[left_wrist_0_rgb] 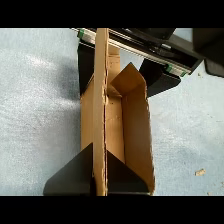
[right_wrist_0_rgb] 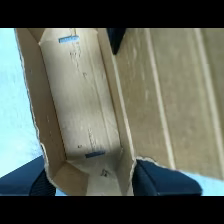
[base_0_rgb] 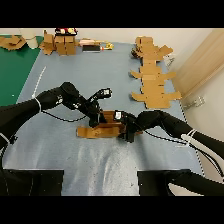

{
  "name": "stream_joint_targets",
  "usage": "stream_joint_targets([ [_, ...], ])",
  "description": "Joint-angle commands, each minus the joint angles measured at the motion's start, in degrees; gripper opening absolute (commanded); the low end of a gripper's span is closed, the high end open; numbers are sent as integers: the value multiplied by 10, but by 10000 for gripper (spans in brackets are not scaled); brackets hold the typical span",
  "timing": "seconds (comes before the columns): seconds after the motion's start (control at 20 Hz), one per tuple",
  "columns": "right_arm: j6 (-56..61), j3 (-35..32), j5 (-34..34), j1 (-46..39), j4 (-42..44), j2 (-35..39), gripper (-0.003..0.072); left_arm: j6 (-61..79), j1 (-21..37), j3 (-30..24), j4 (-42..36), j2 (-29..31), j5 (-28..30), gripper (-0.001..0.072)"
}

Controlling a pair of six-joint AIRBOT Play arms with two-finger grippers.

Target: Fold the box.

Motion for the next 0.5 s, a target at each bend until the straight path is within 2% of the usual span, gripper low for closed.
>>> stream_joint_targets([
  [0.0,26,1,-6,-1,-36,0,626,0,0,0,1,0,0,14],
  [0.2,27,1,-9,-1,-52,11,626,0,0,0,1,0,0,14],
  [0.45,26,2,-11,-1,-31,25,626,0,0,0,1,0,1,14],
])
